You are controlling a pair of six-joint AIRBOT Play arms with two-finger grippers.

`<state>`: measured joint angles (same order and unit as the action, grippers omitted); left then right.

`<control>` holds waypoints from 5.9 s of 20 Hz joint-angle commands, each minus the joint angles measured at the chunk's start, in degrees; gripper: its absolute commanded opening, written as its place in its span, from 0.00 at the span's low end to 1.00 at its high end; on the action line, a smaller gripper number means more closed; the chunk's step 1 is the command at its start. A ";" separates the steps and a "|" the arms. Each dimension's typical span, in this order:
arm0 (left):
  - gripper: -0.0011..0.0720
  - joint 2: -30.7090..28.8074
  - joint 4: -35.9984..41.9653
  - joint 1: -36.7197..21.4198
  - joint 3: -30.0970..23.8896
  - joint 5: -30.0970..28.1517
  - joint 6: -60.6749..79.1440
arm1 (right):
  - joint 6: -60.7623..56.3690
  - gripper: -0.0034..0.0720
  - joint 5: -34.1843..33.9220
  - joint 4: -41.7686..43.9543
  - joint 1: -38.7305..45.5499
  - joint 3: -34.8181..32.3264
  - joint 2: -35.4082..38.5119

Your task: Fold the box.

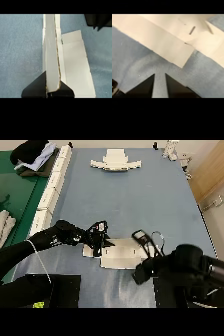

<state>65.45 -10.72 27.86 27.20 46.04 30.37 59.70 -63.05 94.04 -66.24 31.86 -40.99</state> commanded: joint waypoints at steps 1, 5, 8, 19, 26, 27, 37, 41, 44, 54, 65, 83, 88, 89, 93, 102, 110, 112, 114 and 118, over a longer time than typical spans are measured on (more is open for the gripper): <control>0.03 -0.04 0.02 0.00 0.04 0.02 0.00 | 11.87 0.99 2.27 -10.67 -11.30 -2.16 -1.38; 0.03 -0.04 0.02 0.00 0.04 0.04 0.00 | 13.86 0.99 4.72 -22.80 -11.28 -2.64 -9.35; 0.03 -0.04 0.02 0.00 0.04 0.02 0.00 | 13.11 0.99 9.51 -28.24 -11.23 -2.62 -13.09; 0.03 -0.04 0.20 0.00 0.04 0.02 0.00 | -15.19 0.99 1.73 -36.65 -11.08 -1.05 -7.98; 0.03 -0.04 0.20 0.00 0.04 0.02 0.00 | -8.63 0.99 2.91 -37.22 -10.80 -1.05 -7.85; 0.03 -0.04 0.20 0.00 0.04 0.02 0.00 | -6.78 0.99 3.06 -36.92 -9.79 -1.05 -7.85; 0.03 -0.04 0.20 0.00 0.04 0.02 0.00 | 61.70 0.99 19.06 3.04 19.63 -4.35 -2.01; 0.03 -0.04 0.22 0.00 0.04 0.02 0.00 | 95.01 0.99 16.74 28.50 33.31 -6.40 -2.19; 0.03 -0.04 0.20 0.00 0.04 0.02 0.00 | 104.04 0.99 14.43 34.21 38.47 -6.51 -3.74; 0.03 -0.04 0.22 0.00 0.04 0.04 0.00 | 102.84 0.99 13.33 32.54 39.04 -6.34 -10.95; 0.03 -0.04 0.22 0.00 0.04 0.02 0.00 | 112.34 0.99 14.21 35.58 39.01 -8.39 -11.98; 0.03 -0.04 0.22 0.00 0.04 0.02 0.00 | 112.34 0.96 18.12 34.75 38.25 -8.85 -15.37; 0.03 -0.04 0.22 0.00 0.04 0.02 0.00 | 112.34 0.80 18.14 34.75 38.25 -8.85 -15.39; 0.03 -0.04 0.20 0.00 0.04 0.02 0.00 | 112.34 0.76 18.14 34.75 38.25 -8.85 -15.43; 0.03 -0.04 0.22 0.00 0.04 0.02 0.00 | 112.34 0.73 18.03 34.73 38.25 -8.87 -15.50; 0.03 -0.04 0.22 0.00 0.04 0.02 0.00 | 112.34 0.73 19.06 34.75 38.25 -8.85 -15.47; 0.03 -0.04 0.22 0.00 0.04 0.02 0.00 | 112.34 0.73 18.64 34.73 38.27 -8.85 -15.47; 0.03 -0.04 0.22 0.00 0.04 0.02 0.00 | 112.34 0.73 18.64 34.73 38.27 -8.85 -15.47; 0.03 -0.04 0.22 0.00 0.04 0.02 0.00 | 112.34 0.73 18.64 34.73 38.27 -8.85 -15.47; 0.03 -0.04 0.37 0.00 0.04 0.04 0.00 | 112.34 0.73 18.62 34.73 38.27 -8.85 -15.47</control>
<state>65.45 -10.50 27.86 27.20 46.09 30.37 172.05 -44.40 128.77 -27.97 22.98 -56.47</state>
